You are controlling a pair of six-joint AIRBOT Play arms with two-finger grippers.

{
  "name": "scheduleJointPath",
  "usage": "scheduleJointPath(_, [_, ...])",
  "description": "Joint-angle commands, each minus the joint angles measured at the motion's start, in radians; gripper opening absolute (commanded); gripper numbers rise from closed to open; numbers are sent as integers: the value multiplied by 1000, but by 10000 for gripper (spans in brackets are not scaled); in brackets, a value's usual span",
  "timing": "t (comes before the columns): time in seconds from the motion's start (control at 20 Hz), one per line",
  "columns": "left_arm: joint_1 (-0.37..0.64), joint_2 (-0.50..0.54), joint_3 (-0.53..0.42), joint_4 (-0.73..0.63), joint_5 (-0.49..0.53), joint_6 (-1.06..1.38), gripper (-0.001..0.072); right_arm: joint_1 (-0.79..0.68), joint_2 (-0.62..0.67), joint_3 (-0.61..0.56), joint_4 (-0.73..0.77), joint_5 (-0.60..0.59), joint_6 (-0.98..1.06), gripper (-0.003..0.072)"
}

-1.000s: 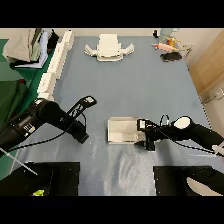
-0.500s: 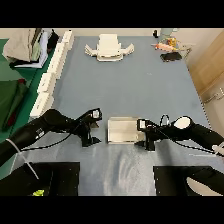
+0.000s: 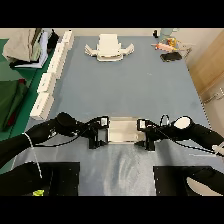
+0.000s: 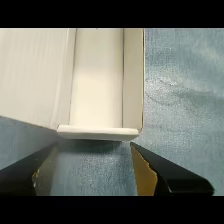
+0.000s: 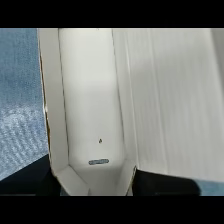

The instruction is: Fold the box.

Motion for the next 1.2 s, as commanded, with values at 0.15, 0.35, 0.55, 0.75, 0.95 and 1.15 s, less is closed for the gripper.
scheduleJointPath(0.15, [-56,-15,0,-82,76,58,698,0,1,1,0,0,0,469])
scheduleJointPath(0.35, [-78,-50,6,-75,70,57,697,0,1,1,0,0,0,469])
scheduleJointPath(0.55, [-105,-52,5,-71,108,58,696,0,1,1,0,0,0,469])
scheduleJointPath(0.75, [-136,-57,6,-72,156,56,696,0,1,1,0,0,0,469])
scheduleJointPath(0.95, [-136,-56,6,-73,155,57,628,0,1,1,0,0,0,469])
scheduleJointPath(1.15, [-136,-56,5,-67,153,57,510,0,1,1,0,0,0,469])
